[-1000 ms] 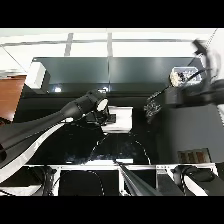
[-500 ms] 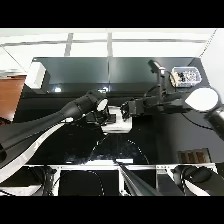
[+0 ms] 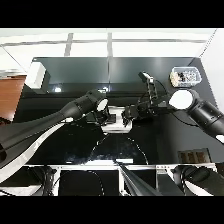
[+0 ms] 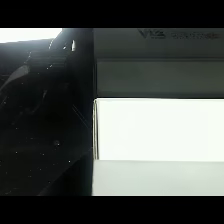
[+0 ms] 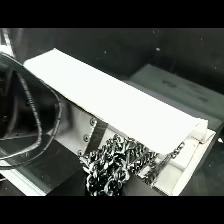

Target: Fold the box and place the chain.

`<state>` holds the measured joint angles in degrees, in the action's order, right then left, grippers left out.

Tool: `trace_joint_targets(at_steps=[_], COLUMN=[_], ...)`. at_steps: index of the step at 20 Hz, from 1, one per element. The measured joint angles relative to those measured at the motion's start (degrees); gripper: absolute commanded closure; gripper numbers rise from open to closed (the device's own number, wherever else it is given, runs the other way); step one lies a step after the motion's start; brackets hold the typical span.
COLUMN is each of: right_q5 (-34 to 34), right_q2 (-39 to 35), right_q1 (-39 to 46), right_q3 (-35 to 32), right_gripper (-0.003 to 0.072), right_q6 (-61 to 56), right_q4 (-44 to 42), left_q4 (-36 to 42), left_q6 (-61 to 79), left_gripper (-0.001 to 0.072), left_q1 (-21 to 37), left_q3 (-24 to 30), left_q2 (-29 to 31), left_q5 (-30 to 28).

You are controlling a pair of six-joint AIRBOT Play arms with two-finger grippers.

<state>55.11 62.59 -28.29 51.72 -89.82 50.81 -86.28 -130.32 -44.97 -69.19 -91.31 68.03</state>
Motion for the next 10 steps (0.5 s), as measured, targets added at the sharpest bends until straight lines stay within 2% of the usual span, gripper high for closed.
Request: trace_joint_targets(at_steps=[1, 2, 3, 4, 10], right_q5=[0.11, 0.15, 0.31, 0.24, 3.06], right_q2=[0.57, 1.09, 1.62, 2.03, 2.45], right_q1=[-0.02, 0.0, -0.02, -0.02, 2.82], right_q3=[0.0, 0.0, -0.07, -0.07, 0.5], right_gripper=[0.0667, 0.0603, 0.0418, 0.0359, 0.0361], right_q6=[0.0, 0.0, 0.0, -0.02, 0.26], right_q4=[0.0, -0.04, -0.13, -0.48, 0.31], left_q4=[0.0, 0.0, 0.0, 0.0, 0.0], left_q6=[0.0, 0.0, 0.0, 0.0, 0.0], left_gripper=[0.0686, 0.0685, 0.0686, 0.0686, 0.0686], left_q1=[0.0, 0.0, 0.0, 0.0, 0.0], left_q3=[0.0, 0.0, 0.0, 0.0, 0.0], left_q2=[0.0, 0.0, 0.0, 0.0, 0.0], left_q5=[0.0, 0.0, 0.0, 0.0, 0.0])
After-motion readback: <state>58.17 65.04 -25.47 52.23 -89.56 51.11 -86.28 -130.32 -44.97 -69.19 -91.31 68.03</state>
